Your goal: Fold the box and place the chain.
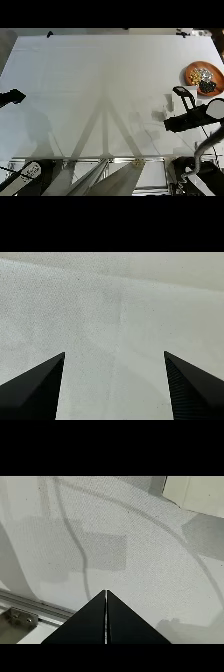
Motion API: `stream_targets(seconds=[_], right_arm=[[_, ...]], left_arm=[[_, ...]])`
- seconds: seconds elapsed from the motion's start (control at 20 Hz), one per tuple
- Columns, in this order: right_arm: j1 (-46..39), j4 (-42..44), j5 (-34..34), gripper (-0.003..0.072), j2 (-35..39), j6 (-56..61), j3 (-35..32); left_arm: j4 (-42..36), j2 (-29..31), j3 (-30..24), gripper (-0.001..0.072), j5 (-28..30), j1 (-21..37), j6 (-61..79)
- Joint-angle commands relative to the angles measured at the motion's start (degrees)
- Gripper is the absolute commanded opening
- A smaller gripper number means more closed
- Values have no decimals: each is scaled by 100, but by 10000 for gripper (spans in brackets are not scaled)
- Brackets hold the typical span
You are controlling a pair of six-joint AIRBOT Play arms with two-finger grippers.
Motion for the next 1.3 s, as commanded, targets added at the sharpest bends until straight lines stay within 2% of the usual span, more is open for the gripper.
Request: stream_targets(seconds=[0.0, 0.15, 0.25, 0.35, 0.45, 0.55, 0.6, 0.7, 0.75, 0.85, 1.05, 1.15, 1.25], right_arm=[[-4, -2, 0, 11, -2, 4, 2], [-4, -83, -411, 12, -4, -11, 7], [-61, -745, -577, 34, -4, 160, 219], [-387, -1810, -527, 118, -17, 236, 745], [-1016, -3056, -697, 137, -136, 227, 1471], [-1869, -3630, -702, 261, -535, -35, 2277], [-2334, -3558, -734, 301, -831, -37, 2649], [-3095, -3167, -632, 302, -1515, -326, 3185], [-3383, -3134, -452, 334, -1893, -372, 3344], [-3779, -3139, -238, 351, -2544, -634, 3394], [-3991, -3071, -264, 357, -3550, -1128, 3394], [-3943, -3036, -358, 430, -3818, -1458, 3394], [-3939, -2999, -372, 445, -4013, -1722, 3399]], left_arm=[[7, -7, -4, 696, 0, 4, 0], [2, 0, -4, 696, 2, 4, 2], [2, 2, -4, 696, 2, 4, 2], [4, 2, -4, 696, 2, 4, 2], [2, 2, -4, 696, 2, 4, 2], [4, 2, -4, 696, 2, 4, 2], [4, 2, -4, 696, 0, 4, 2], [2, 2, -4, 696, 2, 4, 2], [4, 2, -4, 696, 2, 4, 2], [2, 2, -4, 696, 2, 4, 2], [4, 0, -4, 696, 2, 4, 2], [4, 2, -4, 696, 4, 4, 2], [4, 2, -4, 696, 2, 4, 2]])
